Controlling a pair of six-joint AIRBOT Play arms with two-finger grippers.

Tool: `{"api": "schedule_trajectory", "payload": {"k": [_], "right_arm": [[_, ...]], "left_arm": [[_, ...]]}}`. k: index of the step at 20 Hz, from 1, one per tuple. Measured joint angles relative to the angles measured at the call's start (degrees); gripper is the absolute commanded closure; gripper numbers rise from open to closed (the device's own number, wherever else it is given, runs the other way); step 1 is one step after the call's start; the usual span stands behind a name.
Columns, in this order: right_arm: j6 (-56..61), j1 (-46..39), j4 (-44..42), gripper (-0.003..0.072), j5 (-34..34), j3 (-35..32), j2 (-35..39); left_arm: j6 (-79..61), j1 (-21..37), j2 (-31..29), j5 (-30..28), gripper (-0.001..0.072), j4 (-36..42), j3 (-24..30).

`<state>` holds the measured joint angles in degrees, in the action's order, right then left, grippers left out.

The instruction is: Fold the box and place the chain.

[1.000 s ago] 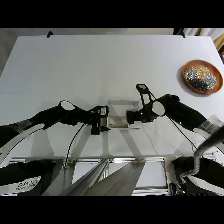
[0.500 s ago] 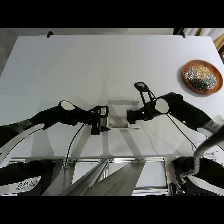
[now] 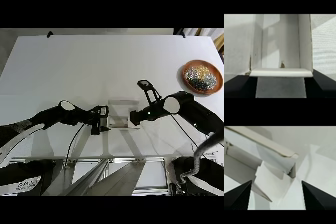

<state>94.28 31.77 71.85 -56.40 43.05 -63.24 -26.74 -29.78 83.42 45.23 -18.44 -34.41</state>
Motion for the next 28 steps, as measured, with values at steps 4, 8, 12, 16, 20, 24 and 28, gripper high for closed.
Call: {"api": "schedule_trajectory", "payload": {"k": [4, 8, 12, 16, 20, 24, 28], "right_arm": [[3.9, 2.3, 2.8, 0.0035, -0.1, -0.1, -2.1], [7.1, 4.3, 3.9, 0.0097, 0.7, 0.0, -5.3], [10.2, 6.3, 4.5, 0.0169, 2.9, 0.0, -8.0], [12.4, 7.6, 5.2, 0.0241, 3.8, 0.2, -10.2], [14.4, 8.1, 7.6, 0.023, 3.4, 0.9, -10.8], [16.3, 8.2, 8.6, 0.0319, 2.9, 1.3, -11.0], [17.8, 8.2, 9.4, 0.0503, 2.2, 1.4, -11.0]], "left_arm": [[0.0, 0.0, 0.0, 0.0, 0.0571, 0.0, 0.0], [0.0, 0.0, 0.0, 0.0, 0.0572, 0.0, 0.0], [0.0, 0.0, 0.0, 0.0, 0.0572, 0.0, 0.0], [0.0, 0.0, 0.0, 0.0, 0.0572, 0.0, 0.0], [0.0, 0.0, 0.0, 0.0, 0.0572, 0.0, 0.0], [0.0, 0.0, 0.0, 0.0, 0.0572, 0.0, 0.0], [0.0, 0.0, 0.0, 0.0, 0.0572, 0.0, 0.0]]}}
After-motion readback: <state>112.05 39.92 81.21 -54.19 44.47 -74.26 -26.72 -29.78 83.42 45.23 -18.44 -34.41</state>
